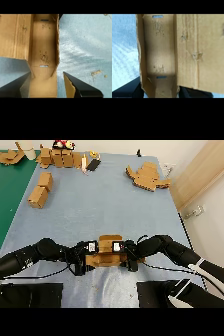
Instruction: Fold the box.
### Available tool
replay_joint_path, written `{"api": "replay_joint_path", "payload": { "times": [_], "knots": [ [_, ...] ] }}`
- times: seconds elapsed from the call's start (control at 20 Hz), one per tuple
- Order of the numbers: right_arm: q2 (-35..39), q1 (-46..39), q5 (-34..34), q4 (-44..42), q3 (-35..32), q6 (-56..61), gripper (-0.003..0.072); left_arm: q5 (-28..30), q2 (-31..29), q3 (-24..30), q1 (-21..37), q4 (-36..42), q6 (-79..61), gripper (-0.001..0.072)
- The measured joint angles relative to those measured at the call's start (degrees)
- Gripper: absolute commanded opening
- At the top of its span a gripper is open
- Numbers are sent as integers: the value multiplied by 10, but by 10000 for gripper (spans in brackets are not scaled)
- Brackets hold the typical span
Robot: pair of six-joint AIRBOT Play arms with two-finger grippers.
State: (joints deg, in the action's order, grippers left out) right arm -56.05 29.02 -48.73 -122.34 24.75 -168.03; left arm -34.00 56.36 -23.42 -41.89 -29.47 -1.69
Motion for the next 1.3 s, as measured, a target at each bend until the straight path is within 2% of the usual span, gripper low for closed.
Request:
{"api": "replay_joint_path", "payload": {
  "times": [0.05, 0.1, 0.15, 0.6, 0.65, 0.7, 1.3],
  "knots": [
    [0, 0, 0, 0, 0, 0, 495, 3, 1, 0, -3, 0, 0, 546],
    [0, 0, 0, 0, 0, 0, 495, 9, 2, -1, -5, 0, 0, 303],
    [0, 0, 0, 0, 0, 0, 495, 12, 3, -1, -7, 0, 0, 163],
    [0, 0, 0, 0, 0, 0, 495, 19, 4, -1, -11, 0, 0, 163],
    [0, 0, 0, 0, 0, 0, 495, 21, 4, -1, -13, 0, 0, 120],
    [0, 0, 0, 0, 0, 0, 496, 25, 4, -1, -16, 0, 0, 13],
    [0, 0, 0, 0, 0, 1, 495, 55, 4, -5, -35, 0, -3, 13]
  ]
}}
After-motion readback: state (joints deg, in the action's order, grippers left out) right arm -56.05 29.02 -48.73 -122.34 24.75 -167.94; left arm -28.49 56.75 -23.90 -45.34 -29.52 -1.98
